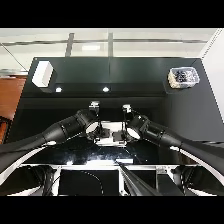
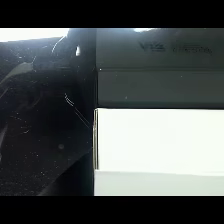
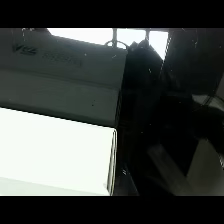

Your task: Fold the box and place the chain.

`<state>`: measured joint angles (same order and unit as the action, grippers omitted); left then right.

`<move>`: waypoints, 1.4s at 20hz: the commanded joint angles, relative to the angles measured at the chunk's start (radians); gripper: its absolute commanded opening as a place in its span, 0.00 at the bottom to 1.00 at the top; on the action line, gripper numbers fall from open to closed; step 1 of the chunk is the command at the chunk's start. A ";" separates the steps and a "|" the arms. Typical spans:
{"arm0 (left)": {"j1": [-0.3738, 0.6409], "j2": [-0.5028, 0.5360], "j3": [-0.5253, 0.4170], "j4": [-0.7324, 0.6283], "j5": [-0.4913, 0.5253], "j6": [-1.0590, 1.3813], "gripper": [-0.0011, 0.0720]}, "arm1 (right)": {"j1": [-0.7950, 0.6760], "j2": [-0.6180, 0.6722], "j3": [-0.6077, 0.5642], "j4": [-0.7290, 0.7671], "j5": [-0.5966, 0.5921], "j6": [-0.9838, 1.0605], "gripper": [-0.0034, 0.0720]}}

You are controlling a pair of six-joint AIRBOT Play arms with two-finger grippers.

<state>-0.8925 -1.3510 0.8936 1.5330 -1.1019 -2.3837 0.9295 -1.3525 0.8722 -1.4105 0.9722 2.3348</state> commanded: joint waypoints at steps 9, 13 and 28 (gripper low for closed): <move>0.001 0.000 0.001 0.000 -0.002 0.000 0.05 | 0.002 0.000 0.026 -0.005 -0.014 -0.008 0.11; 0.001 0.000 0.001 0.000 -0.002 0.000 0.05 | 0.001 0.000 0.027 -0.005 -0.012 -0.013 0.32; 0.000 0.000 0.001 -0.001 -0.002 0.000 0.05 | 0.001 -0.023 0.035 -0.004 -0.005 -0.031 0.70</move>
